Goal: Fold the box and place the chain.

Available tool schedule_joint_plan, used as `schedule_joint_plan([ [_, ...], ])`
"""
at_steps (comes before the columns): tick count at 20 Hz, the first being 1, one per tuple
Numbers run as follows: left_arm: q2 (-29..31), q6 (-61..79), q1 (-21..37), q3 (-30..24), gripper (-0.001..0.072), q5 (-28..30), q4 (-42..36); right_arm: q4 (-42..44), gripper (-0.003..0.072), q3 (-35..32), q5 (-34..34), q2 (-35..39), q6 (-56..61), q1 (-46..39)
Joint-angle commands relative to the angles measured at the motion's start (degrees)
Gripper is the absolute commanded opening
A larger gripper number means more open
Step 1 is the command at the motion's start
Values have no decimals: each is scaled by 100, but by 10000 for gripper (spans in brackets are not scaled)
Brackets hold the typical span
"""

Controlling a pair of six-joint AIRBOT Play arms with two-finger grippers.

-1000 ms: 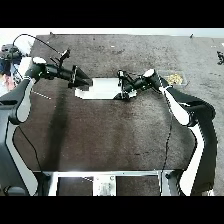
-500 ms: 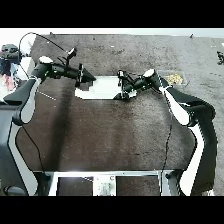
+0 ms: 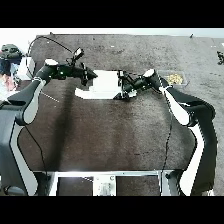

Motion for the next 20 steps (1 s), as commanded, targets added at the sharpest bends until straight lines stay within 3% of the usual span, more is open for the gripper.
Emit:
schedule_joint_plan([
  [1,-39,-55,-2,-142,13,184,122,-4,465,0,4,-2,-2,-2],
  [13,-229,-50,-120,-199,13,188,376,-4,465,0,4,-2,-2,-2],
  [20,352,-4,61,-142,12,184,262,-4,465,0,4,-2,-2,-2],
])
